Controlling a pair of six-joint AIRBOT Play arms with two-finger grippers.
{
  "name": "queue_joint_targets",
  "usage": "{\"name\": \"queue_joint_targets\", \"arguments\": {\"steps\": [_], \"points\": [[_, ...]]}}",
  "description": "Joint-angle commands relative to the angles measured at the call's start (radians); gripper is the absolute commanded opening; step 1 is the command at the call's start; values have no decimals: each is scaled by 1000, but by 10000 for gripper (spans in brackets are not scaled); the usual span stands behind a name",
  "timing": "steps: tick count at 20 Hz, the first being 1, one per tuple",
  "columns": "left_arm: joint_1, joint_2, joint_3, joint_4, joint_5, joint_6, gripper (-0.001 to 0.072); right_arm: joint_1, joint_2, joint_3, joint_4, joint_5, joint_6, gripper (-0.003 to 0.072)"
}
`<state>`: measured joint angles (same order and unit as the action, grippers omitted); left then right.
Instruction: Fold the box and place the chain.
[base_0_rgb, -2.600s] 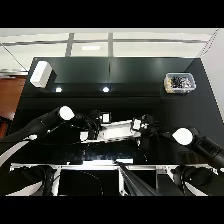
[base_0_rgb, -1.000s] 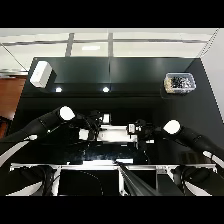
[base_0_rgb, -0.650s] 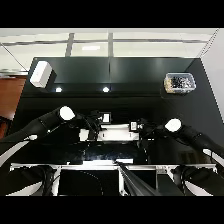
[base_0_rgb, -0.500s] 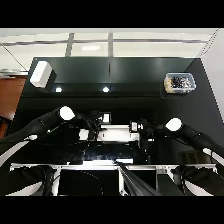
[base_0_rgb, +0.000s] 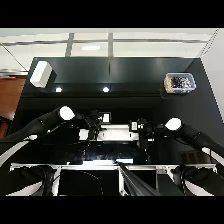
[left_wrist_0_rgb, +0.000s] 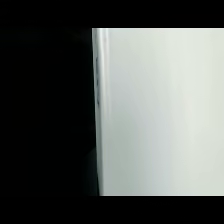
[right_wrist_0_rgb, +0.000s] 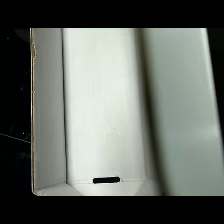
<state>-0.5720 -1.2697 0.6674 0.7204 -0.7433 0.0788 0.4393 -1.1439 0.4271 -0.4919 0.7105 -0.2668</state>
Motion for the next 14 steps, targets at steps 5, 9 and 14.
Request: {"name": "queue_joint_targets", "arguments": {"steps": [5, 9, 14], "points": [[0, 0, 1, 0, 0, 0, 24, 52, -7, 0, -86, -45, 66, 637], [0, 0, 1, 0, -1, 0, 24, 47, -7, 0, -85, -61, 90, 637], [0, 0, 1, 0, 0, 0, 24, 46, -7, 0, -84, -61, 91, 637]]}}
